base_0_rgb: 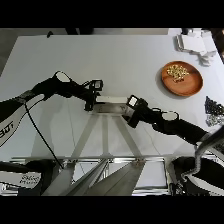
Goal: Fold the box and place the chain.
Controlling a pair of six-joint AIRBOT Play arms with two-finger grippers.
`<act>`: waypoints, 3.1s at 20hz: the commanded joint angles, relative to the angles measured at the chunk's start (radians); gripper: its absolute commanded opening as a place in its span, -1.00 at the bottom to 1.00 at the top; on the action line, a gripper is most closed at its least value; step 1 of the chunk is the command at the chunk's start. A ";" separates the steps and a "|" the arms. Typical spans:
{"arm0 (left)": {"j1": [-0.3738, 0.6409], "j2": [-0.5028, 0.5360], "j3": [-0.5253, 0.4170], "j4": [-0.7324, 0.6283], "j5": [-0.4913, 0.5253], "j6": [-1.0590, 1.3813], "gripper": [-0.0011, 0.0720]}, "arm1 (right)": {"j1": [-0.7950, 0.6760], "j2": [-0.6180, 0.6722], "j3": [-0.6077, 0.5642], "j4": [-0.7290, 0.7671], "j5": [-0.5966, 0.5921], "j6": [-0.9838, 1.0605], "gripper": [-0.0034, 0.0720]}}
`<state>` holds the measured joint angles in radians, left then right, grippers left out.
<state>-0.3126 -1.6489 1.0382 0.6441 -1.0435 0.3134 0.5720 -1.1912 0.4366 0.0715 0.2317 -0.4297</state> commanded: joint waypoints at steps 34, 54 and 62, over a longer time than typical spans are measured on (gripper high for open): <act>-0.001 0.000 0.000 0.000 0.000 0.000 -0.95 | -0.259 -0.340 0.273 -0.369 0.570 -0.103 0.81; -0.001 0.000 0.000 0.000 0.000 0.000 -0.95 | -0.259 -0.368 0.309 -0.363 0.573 -0.103 0.13; -0.001 0.000 0.000 -0.019 0.007 0.001 -0.94 | -0.260 -0.368 0.309 -0.363 0.573 -0.103 0.13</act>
<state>-0.3126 -1.6485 1.0382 0.6430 -1.0431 0.3138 0.3115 -1.5585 0.7448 -0.2920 0.8047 -0.5323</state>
